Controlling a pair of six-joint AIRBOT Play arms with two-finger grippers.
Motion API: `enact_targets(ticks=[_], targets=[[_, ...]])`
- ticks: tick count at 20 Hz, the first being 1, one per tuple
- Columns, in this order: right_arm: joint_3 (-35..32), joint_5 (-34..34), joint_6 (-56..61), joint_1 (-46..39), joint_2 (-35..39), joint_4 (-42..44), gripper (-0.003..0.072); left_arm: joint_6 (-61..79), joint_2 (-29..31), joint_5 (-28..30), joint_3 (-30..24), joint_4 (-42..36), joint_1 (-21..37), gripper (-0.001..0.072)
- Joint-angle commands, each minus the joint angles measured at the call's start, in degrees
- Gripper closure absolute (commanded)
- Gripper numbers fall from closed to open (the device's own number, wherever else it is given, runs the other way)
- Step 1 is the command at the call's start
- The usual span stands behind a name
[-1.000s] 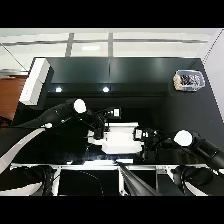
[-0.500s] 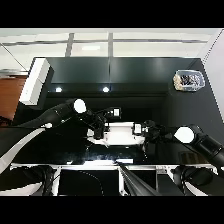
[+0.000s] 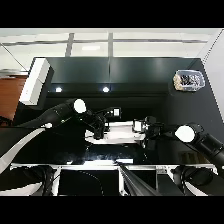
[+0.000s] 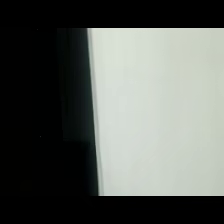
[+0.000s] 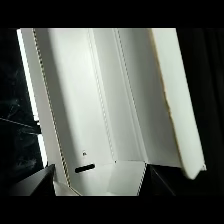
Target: Fold the box and place the chain.
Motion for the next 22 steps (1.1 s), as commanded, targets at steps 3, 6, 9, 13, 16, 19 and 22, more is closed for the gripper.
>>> enact_targets(ticks=[3,6,9,13,16,19,22], targets=[[0.5,-0.33,0.66,0.0,0.07,-0.15,-0.0015,0.02,-0.04,-0.04,0.04,0.02,-0.02,0.0683],[1.27,-0.13,1.81,0.0,0.07,-0.17,-0.0015,0.0,-0.04,-0.04,0.04,0.02,-0.02,0.0683],[1.29,0.0,1.97,-0.48,0.07,-0.15,-0.0015,0.0,-0.04,-0.07,0.04,0.02,-0.02,0.0683],[1.29,0.09,2.82,-3.56,0.72,0.0,-0.0015,0.02,-0.04,-0.07,0.04,0.02,-0.02,0.0683],[1.29,1.92,2.73,-4.26,0.7,2.99,-0.0015,0.02,-0.04,0.2,0.07,0.02,-0.04,0.0684],[0.94,2.58,2.47,-4.28,0.04,5.46,-0.0016,0.07,-0.02,0.76,0.07,0.94,-0.07,0.0686],[0.94,2.64,0.59,-4.26,-1.49,7.37,-0.0016,0.0,0.48,1.95,0.07,2.62,-0.11,0.0687]])
